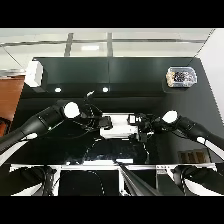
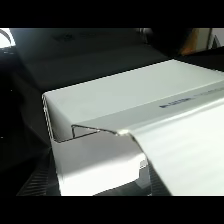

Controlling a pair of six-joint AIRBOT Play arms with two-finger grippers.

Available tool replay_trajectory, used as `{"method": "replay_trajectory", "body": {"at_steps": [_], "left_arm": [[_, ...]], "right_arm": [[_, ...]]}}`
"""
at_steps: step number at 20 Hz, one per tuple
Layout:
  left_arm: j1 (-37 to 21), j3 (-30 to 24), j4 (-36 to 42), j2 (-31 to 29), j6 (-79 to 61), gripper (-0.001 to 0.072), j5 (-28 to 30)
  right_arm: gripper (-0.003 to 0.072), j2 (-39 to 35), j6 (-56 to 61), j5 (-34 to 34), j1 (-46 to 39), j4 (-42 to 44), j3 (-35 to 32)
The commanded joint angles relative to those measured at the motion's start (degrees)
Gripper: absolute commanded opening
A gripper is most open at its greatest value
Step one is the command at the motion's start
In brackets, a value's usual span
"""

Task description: Fold the box and place the chain.

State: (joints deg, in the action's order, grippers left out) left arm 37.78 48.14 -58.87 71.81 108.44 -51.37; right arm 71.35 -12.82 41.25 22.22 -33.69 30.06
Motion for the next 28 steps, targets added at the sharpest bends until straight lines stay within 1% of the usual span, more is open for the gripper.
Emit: {"method": "replay_trajectory", "body": {"at_steps": [1,5,6,7,11,15,16,17,19,21,26,28], "left_arm": [[-0.1,0.1,1.5,0.0,0.0,0.0669,-0.3],[-0.1,0.1,1.7,0.0,0.0,0.0665,-0.3],[-0.1,0.1,1.7,0.0,0.0,0.0584,-0.3],[-0.1,0.1,1.7,0.0,-0.1,0.0558,-0.3],[0.0,0.1,0.7,0.0,0.0,0.0558,-0.5],[0.0,0.1,-2.5,0.0,2.8,0.0554,-2.3],[0.0,0.1,-2.5,0.0,2.8,0.051,-2.3],[0.4,0.1,-2.6,0.0,2.9,0.0501,-2.2],[1.6,0.1,-4.5,0.4,4.6,0.0501,-1.1],[2.5,0.1,-7.2,0.9,6.9,0.0501,-1.2],[2.5,1.0,-7.3,1.0,6.9,0.0501,-1.3],[2.5,2.1,-8.8,1.5,7.5,0.0501,-2.6]], "right_arm": [[0.0408,0.0,0.0,0.0,0.0,0.0,0.0],[0.0409,0.0,0.0,0.0,0.0,0.0,0.0],[0.0408,0.0,0.0,0.0,0.0,0.0,0.0],[0.0409,0.0,0.0,0.0,0.0,0.0,0.0],[0.0408,0.0,0.0,0.0,0.0,0.0,0.0],[0.0408,0.0,0.0,0.0,0.0,0.0,0.0],[0.0408,0.0,0.0,0.0,0.0,0.0,0.0],[0.0409,0.0,0.0,0.0,0.0,0.0,0.0],[0.0409,0.0,0.0,0.0,0.0,0.0,0.0],[0.0409,0.0,0.0,0.0,0.0,0.0,0.0],[0.0409,0.0,0.0,0.0,0.0,0.0,0.0],[0.0408,0.0,0.0,0.0,0.0,0.0,0.0]]}}
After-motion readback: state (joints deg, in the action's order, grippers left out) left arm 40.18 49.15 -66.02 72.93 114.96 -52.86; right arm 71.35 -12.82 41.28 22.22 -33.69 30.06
